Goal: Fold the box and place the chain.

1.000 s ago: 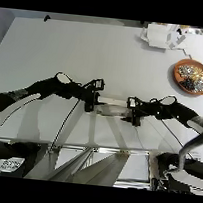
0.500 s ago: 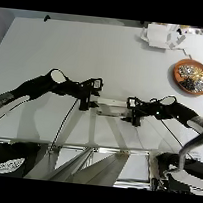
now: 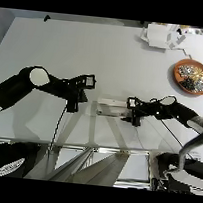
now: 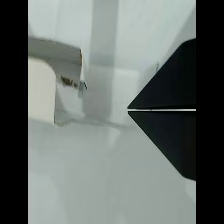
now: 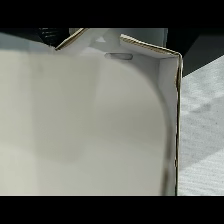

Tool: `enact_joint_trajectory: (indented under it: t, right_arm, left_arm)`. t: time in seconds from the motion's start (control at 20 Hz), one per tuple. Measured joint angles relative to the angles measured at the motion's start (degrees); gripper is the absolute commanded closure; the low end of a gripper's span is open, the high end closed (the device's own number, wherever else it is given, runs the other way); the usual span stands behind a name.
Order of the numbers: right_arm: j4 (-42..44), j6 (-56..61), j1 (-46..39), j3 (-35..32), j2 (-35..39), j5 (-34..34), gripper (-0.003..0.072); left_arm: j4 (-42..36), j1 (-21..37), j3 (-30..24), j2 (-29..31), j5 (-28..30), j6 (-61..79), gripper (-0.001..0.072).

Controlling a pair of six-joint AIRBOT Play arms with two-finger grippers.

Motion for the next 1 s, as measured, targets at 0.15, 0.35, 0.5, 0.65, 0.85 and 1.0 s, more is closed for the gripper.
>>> enact_joint_trajectory:
  t: [0.15,0.35,0.5,0.65,0.85,1.0]
  right_arm:
    - [0.0,0.0,0.0,0.0,0.0,0.0,0.0389]
    - [0.0,0.0,0.0,0.0,0.0,0.0,0.0389]
    - [0.0,0.0,0.0,0.0,0.0,0.0,0.0389]
    - [0.0,0.0,0.0,0.0,0.0,0.0,0.0389]
    - [0.1,0.1,0.0,0.0,0.0,0.0,0.0389]
    - [0.1,0.3,0.0,0.0,0.0,0.0,0.0389]
  left_arm:
    - [-6.5,-2.2,0.0,-0.6,-1.1,2.3,0.0704]
    - [-17.7,-6.2,0.0,-4.2,9.2,6.4,0.0703]
    - [-25.7,-7.6,0.0,-8.7,18.5,7.7,0.0705]
    - [-32.2,-8.0,0.0,-12.5,27.2,7.0,0.0704]
    - [-35.4,-8.3,0.0,-16.7,32.0,4.5,0.0704]
    - [-35.8,-8.3,0.0,-18.2,32.3,3.5,0.0702]
